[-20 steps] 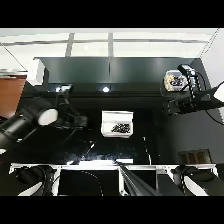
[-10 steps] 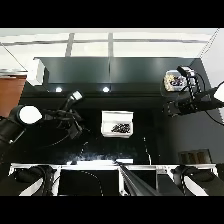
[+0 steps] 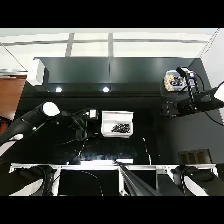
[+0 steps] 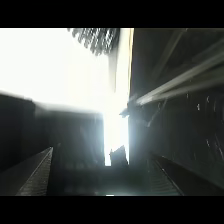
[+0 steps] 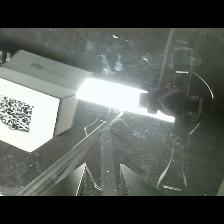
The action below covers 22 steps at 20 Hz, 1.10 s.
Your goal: Fold the box and place the chain.
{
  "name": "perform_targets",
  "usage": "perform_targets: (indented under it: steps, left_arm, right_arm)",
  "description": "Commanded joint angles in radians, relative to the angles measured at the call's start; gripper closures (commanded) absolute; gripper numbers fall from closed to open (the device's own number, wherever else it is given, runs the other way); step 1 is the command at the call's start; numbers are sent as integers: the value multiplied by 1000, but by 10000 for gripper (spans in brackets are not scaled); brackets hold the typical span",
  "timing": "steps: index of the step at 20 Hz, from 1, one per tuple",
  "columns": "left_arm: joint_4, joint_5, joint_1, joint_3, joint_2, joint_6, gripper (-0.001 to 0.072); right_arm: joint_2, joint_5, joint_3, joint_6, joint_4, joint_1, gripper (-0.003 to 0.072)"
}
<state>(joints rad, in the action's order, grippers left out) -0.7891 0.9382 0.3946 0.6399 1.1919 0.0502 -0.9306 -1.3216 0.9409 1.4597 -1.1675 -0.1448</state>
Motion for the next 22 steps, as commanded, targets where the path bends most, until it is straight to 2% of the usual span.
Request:
perform_targets:
  steps: [1, 6, 10, 18, 22]
  left_arm:
    - [178, -18, 0, 5, 85, 162, -1]
    - [230, -31, 0, 5, 129, 215, -1]
    - [268, -95, 5, 5, 132, 217, -1]
    - [270, -85, 34, 5, 132, 258, 1]
    - [262, -95, 62, 5, 152, 257, 27]
  right_arm:
    - [1, -2, 0, 3, 9, -1, 441]
    - [1, -1, 0, 3, 8, 0, 441]
    - [0, -1, 0, 3, 8, -1, 441]
    - [0, 27, 0, 3, 11, -1, 442]
    - [-1, 114, -8, 2, 15, -1, 442]
